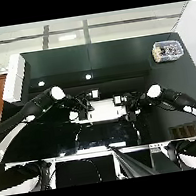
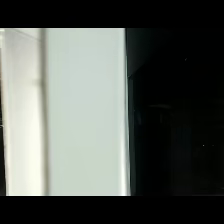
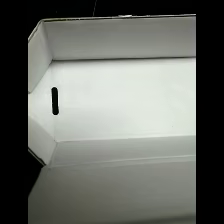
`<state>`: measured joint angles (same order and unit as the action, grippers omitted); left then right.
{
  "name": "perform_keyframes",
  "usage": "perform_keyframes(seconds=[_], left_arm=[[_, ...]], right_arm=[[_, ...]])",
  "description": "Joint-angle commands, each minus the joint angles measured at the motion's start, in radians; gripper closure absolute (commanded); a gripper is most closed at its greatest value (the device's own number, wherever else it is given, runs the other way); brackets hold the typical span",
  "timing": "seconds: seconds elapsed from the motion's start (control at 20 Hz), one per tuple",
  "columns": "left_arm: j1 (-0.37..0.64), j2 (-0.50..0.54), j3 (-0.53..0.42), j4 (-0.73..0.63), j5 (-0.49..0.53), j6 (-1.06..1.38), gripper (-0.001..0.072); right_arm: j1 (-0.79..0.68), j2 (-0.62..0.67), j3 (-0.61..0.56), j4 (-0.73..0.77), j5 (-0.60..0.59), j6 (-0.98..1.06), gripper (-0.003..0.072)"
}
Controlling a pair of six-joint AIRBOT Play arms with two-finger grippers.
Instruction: Fold the box and place the chain.
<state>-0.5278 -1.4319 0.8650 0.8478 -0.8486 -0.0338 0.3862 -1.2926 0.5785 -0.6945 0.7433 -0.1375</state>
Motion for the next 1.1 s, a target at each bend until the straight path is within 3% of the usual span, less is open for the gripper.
perform_keyframes(seconds=[0.0, 0.35, 0.45, 0.6, 0.65, 0.75, 0.8, 0.95, 1.05], left_arm=[[0.0, 0.0, 0.0, 0.0, 0.0, 0.0, 0.0684], [0.0, 0.0, 0.0, 0.0, 0.0, 0.0, 0.0684], [0.0, 0.0, 0.0, 0.0, 0.0, 0.0, 0.0684], [0.0, 0.001, 0.0, 0.0, 0.0, 0.0, 0.0677], [0.002, 0.006, 0.0, 0.002, -0.001, 0.0, 0.0563], [0.01, 0.045, 0.0, 0.016, -0.01, -0.032, 0.0172], [0.02, 0.073, 0.0, 0.023, -0.018, -0.079, 0.0023], [0.081, 0.182, 0.0, 0.146, -0.091, -0.291, 0.0001], [0.129, 0.248, 0.0, 0.196, -0.166, -0.437, 0.0032]], right_arm=[[0.018, -0.006, -0.003, 0.024, -0.029, -0.012, 0.0016], [0.019, -0.006, -0.003, 0.024, -0.033, -0.009, 0.0018], [0.019, -0.006, -0.003, 0.013, -0.026, -0.01, 0.0197], [0.02, -0.006, -0.003, 0.013, -0.022, -0.01, 0.0197], [0.02, -0.006, -0.003, 0.013, -0.022, -0.01, 0.0197], [0.02, -0.006, -0.003, 0.013, -0.023, -0.01, 0.0198], [0.02, -0.006, -0.003, 0.013, -0.022, -0.01, 0.0198], [0.02, -0.006, -0.003, 0.013, -0.023, -0.01, 0.0198], [0.02, -0.006, -0.004, 0.013, -0.023, -0.01, 0.0199]])
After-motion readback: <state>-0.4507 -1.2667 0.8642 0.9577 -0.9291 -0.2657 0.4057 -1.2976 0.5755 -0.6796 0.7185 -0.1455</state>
